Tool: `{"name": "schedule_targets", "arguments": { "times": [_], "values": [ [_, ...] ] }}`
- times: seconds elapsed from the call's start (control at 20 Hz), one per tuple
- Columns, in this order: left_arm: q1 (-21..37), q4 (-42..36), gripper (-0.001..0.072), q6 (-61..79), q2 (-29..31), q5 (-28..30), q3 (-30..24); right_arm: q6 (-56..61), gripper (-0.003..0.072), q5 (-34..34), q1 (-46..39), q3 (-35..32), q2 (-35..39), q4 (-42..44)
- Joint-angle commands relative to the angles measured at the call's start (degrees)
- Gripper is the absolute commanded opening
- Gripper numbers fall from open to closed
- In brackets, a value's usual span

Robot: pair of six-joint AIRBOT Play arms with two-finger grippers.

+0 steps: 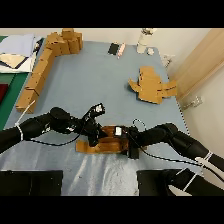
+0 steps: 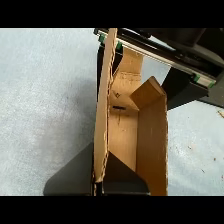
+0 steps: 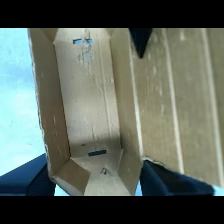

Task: Fold the box.

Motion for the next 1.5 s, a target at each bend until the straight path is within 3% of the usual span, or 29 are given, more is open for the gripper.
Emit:
{"name": "schedule_targets", "arguments": {
  "times": [0.0, 0.1, 0.2, 1.45],
  "values": [
    [-0.02, 0.07, 0.0015, 0.02, -0.04, -0.39, 0.02, 0.22, 0.0720, 0.61, 0.00, 0.17, -0.76, 0.09],
    [-0.02, 0.07, 0.0015, 0.02, -0.04, -0.42, 0.02, 0.22, 0.0716, 1.77, 0.00, 0.20, -0.79, 0.11],
    [-0.02, 0.07, 0.0015, 0.02, -0.04, -0.44, 0.02, 0.22, 0.0545, 2.34, 0.00, 0.20, -0.81, 0.09],
    [-0.02, 0.07, 0.0015, 0.02, -0.04, -0.37, 0.02, -5.88, 0.0545, 1.68, 0.15, -2.19, -2.60, 3.52]
  ]
}}
